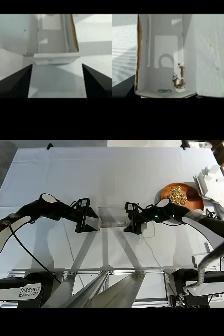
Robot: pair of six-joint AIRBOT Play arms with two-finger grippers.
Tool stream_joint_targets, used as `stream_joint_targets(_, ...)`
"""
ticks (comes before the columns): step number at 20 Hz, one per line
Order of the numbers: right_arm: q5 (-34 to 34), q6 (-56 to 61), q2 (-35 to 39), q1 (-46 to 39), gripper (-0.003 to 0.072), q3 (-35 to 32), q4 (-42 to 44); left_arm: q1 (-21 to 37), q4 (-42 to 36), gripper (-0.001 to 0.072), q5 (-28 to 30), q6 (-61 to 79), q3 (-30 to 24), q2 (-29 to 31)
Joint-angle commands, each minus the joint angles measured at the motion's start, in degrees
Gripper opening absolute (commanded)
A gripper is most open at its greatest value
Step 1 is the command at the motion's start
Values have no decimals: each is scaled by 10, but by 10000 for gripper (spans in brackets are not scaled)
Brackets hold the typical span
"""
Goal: Fold the box and place the chain.
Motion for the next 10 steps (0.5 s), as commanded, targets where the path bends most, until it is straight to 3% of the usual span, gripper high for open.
stream_joint_targets(1,0,0,0,0,456,0,0,-8,-7,700,24,17,-1,-9)
stream_joint_targets(6,0,0,0,0,456,0,0,-6,-7,701,27,19,3,-9)
stream_joint_targets(10,0,0,0,0,456,0,0,3,-7,702,-12,19,26,-9)
